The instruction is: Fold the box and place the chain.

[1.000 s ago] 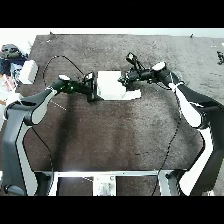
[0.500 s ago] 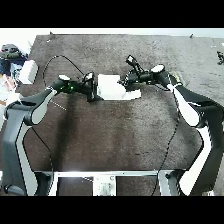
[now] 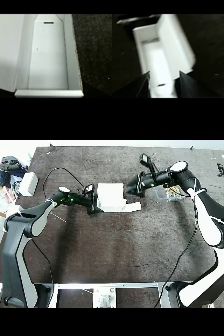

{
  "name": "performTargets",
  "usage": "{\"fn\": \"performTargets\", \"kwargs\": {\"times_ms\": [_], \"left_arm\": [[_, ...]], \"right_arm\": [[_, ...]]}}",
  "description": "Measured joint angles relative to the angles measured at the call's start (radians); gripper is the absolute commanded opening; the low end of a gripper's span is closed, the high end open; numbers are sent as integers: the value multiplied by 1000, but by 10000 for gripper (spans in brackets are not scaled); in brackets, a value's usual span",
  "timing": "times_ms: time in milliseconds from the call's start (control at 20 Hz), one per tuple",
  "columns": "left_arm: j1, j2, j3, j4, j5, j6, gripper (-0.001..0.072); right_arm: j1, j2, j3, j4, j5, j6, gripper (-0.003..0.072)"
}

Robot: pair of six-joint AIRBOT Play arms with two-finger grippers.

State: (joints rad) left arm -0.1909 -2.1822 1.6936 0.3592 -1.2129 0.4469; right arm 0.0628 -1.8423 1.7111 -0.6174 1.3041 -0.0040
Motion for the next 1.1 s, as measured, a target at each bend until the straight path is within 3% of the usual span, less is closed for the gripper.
{"fn": "performTargets", "kwargs": {"times_ms": [50, 350, 600, 850, 900, 950, 1100], "left_arm": [[0, 0, 0, 0, 0, 0, 174], [0, 0, 0, 0, 0, -2, 174], [0, 0, 0, 0, 0, -2, 174], [0, 0, 0, -1, 0, -2, 174], [0, 0, 0, -1, 0, -2, 174], [0, 0, 0, -1, 0, -2, 174], [0, 0, 0, -1, 0, -2, 174]], "right_arm": [[8, 7, -8, -45, 22, 0, 718], [87, 18, -129, -313, -168, -5, 707], [124, 15, -177, -373, -291, -43, 707], [132, -10, -183, -369, -330, -77, 705], [131, -15, -183, -362, -329, -85, 589], [130, -19, -183, -349, -328, -92, 533], [132, -26, -183, -327, -324, -103, 533]]}}
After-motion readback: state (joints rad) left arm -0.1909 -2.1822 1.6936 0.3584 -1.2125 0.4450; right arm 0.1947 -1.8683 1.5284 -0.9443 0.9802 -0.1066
